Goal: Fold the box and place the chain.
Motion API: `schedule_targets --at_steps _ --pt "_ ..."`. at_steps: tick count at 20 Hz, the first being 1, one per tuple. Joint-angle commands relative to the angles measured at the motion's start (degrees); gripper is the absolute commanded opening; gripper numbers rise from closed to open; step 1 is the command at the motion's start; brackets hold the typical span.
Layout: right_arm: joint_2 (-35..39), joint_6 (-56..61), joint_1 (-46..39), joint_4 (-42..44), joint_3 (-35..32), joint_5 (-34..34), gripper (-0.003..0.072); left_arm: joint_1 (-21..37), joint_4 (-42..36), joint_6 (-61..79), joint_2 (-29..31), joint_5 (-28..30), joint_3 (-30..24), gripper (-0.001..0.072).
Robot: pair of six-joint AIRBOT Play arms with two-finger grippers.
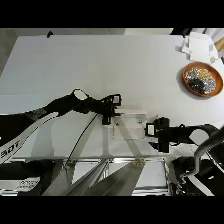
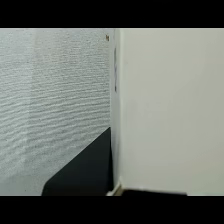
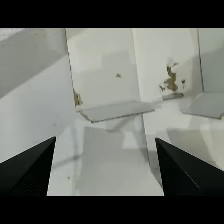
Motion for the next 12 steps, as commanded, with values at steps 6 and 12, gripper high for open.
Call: schedule_targets --at_steps 6,12 --pt "0.02 0.04 14.10 -0.74 -8.50 -24.00 0.0703 -0.02 0.02 0.00 -0.02 0.02 -0.02 0.0011" --pt "-0.92 0.04 14.91 -2.78 -10.03 -29.66 0.0702 -0.02 0.00 0.00 -0.02 0.02 -0.02 0.0011"
